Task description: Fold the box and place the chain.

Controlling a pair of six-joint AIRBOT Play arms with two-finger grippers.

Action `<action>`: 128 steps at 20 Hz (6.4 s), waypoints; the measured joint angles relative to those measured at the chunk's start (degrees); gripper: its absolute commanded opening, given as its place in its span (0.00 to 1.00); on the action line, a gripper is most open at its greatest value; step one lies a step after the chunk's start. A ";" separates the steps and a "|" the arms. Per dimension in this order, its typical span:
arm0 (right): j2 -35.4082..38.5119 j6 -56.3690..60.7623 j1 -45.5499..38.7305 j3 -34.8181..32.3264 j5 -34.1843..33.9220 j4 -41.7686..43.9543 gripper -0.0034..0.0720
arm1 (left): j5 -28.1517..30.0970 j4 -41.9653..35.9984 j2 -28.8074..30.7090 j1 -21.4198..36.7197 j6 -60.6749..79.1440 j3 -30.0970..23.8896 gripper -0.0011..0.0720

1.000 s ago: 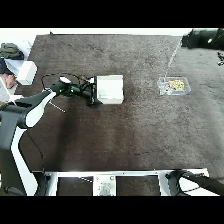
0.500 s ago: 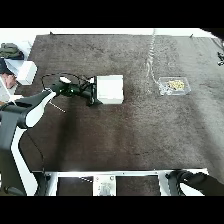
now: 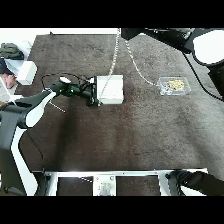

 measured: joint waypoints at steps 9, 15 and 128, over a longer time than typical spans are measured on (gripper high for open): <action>-0.72 0.00 0.52 3.85 -5.73 1.18 0.03 | 0.00 0.00 0.00 0.00 0.00 0.00 0.49; -0.83 -0.70 0.52 4.55 -8.37 1.20 0.03 | 0.00 -0.02 0.00 0.00 0.00 0.00 0.49; -20.39 8.20 -33.66 -36.46 -7.65 20.35 0.36 | 0.00 0.00 0.00 0.00 0.00 0.00 0.49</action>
